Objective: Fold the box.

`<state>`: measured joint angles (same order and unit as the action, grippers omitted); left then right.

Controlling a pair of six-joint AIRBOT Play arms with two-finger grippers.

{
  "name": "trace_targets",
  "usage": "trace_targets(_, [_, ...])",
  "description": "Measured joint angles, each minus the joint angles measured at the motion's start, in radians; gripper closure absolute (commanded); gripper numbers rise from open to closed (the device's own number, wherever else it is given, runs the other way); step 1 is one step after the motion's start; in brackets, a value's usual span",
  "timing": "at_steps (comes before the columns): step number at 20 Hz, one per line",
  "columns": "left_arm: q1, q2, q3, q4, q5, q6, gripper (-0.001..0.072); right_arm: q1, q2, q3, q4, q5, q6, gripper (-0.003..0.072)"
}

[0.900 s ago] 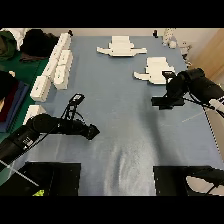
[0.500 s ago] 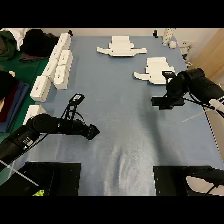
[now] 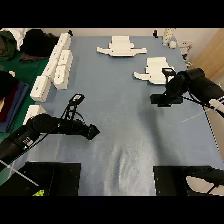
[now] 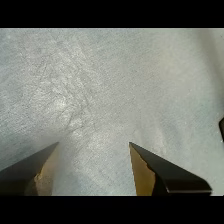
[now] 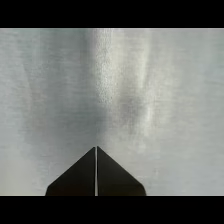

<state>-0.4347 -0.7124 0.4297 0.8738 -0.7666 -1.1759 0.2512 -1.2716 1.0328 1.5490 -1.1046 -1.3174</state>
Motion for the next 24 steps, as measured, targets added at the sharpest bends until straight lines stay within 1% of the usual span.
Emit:
trace_targets(2, [0.000,0.000,0.000,0.000,0.000,0.000,0.0028,-0.002,-0.002,0.003,0.043,0.031,0.004,0.0671])
trace_targets(3, [0.000,0.000,0.000,0.000,0.000,0.000,0.0028,-0.007,-0.004,0.014,0.063,0.044,0.021,0.0651])
trace_targets(4, [0.000,0.000,0.000,0.000,0.000,0.000,0.0029,-0.022,-0.011,0.039,0.084,0.050,0.042,0.0492])
trace_targets(5, [0.000,0.000,0.000,0.000,0.000,0.000,0.0028,-0.047,-0.023,0.076,0.087,0.048,0.058,0.0361])
trace_targets(6, [0.000,0.000,0.000,0.000,0.000,0.000,0.0029,-0.088,-0.042,0.134,0.094,0.038,0.072,0.0344])
trace_targets(9, [0.000,0.000,0.000,0.000,0.000,0.000,0.0029,-0.251,-0.134,0.353,0.147,-0.032,0.080,0.0344])
trace_targets(11, [0.000,0.000,0.000,0.000,0.000,0.000,0.0028,-0.383,-0.233,0.528,0.200,-0.094,0.043,0.0343])
trace_targets(13, [0.000,0.000,0.000,0.000,0.000,0.000,0.0029,-0.498,-0.348,0.672,0.269,-0.147,0.006,0.0344])
trace_targets(14, [0.000,0.000,0.000,0.000,0.000,0.000,0.0028,-0.545,-0.402,0.724,0.303,-0.164,-0.011,0.0344])
trace_targets(16, [0.000,0.000,0.000,0.000,0.000,0.000,0.0029,-0.623,-0.510,0.806,0.379,-0.188,-0.053,0.0345])
trace_targets(18, [0.000,0.000,0.000,0.000,0.000,0.000,0.0028,-0.668,-0.607,0.861,0.465,-0.201,-0.094,0.0345])
trace_targets(22, [0.000,0.000,0.000,0.000,0.000,0.000,0.0028,-0.698,-0.774,0.954,0.616,-0.221,-0.148,0.0346])
trace_targets(24, [0.000,0.000,0.000,0.000,0.000,0.000,0.0029,-0.692,-0.827,0.978,0.669,-0.236,-0.166,0.0347])
